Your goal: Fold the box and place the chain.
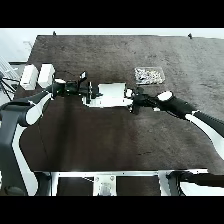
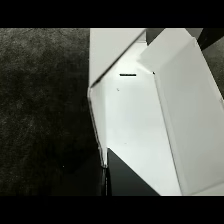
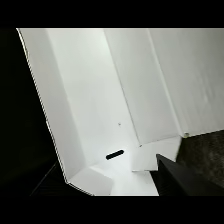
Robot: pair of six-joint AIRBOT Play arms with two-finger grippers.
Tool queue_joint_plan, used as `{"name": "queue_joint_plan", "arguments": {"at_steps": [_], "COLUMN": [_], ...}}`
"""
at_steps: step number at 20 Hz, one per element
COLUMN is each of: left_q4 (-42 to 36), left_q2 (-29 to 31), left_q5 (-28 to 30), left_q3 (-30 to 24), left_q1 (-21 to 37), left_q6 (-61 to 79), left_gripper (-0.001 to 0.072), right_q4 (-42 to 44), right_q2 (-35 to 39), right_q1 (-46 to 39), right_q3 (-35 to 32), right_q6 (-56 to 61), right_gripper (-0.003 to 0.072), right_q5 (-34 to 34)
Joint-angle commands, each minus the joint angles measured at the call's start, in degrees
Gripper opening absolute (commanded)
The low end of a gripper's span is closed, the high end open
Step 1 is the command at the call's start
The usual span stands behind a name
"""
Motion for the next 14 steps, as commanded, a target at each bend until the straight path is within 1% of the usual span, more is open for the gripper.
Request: {"name": "queue_joint_plan", "arguments": {"at_steps": [1, 6, 8, 12, 14], "left_q4": [0.0, 0.0, 0.0, 0.0, 0.0], "left_q2": [0.0, 0.0, 0.0, 0.0, 0.0], "left_q5": [0.0, 0.0, 0.0, 0.0, 0.0], "left_q3": [0.0, 0.0, 0.0, 0.0, 0.0], "left_q1": [0.0, 0.0, 0.0, 0.0, 0.0], "left_q6": [0.0, 0.0, 0.0, 0.0, 0.0], "left_gripper": [0.0022, 0.0022, 0.0022, 0.0022, 0.0022], "right_q4": [2.1, 2.3, 2.4, 2.9, 2.9], "right_q2": [0.1, -1.2, -2.2, -4.9, -5.9], "right_q1": [-0.5, -0.9, -1.4, -4.5, -5.4], "right_q3": [1.4, 1.9, 2.4, 5.7, 7.5], "right_q6": [0.1, 0.1, 0.1, 1.6, 1.6], "right_gripper": [0.0661, 0.066, 0.066, 0.066, 0.066], "right_q5": [-1.5, -0.7, 1.5, 8.9, 10.5]}}
